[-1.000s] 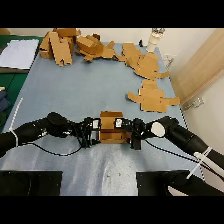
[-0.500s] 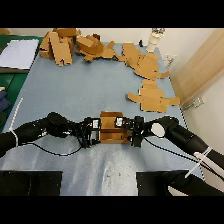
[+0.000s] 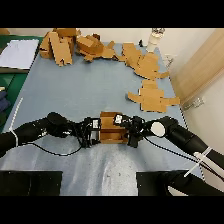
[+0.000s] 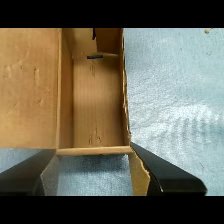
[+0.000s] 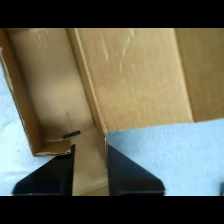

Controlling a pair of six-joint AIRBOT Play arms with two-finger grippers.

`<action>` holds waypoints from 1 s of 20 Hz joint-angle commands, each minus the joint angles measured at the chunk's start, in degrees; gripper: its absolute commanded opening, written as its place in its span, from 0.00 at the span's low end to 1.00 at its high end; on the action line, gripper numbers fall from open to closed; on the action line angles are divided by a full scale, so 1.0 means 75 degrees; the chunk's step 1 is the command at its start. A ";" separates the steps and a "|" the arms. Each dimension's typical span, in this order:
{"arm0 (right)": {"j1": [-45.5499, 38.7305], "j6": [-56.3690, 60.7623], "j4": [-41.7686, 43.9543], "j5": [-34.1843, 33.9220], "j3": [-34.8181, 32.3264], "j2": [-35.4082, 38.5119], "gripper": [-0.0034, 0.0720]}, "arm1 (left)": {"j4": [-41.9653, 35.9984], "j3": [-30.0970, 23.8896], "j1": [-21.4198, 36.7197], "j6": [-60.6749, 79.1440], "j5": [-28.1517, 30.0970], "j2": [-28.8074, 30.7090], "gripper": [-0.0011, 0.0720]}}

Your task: Fold the box.

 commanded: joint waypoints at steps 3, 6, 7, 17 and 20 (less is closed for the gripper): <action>0.0009 -0.0035 0.0463 0.0032 -0.0006 -0.0006 0.25 | 0.0003 0.0006 0.0000 0.0000 0.0000 0.0003 0.65; 0.0009 -0.0195 0.0828 0.0038 -0.0006 -0.0006 0.25 | 0.0003 0.0006 0.0000 0.0000 -0.0003 0.0006 0.65; 0.0009 -0.0329 0.1011 0.0035 -0.0006 -0.0006 0.25 | 0.0003 0.0006 0.0000 0.0000 0.0000 0.0003 0.65; 0.0058 -0.0495 0.1536 -0.0251 -0.0003 -0.0609 0.26 | 0.0003 0.0006 0.0000 0.0000 -0.0006 0.0003 0.65; 0.0146 -0.0493 0.1606 -0.0256 -0.0003 -0.0609 0.44 | 0.0003 0.0006 0.0000 0.0000 -0.0003 0.0003 0.65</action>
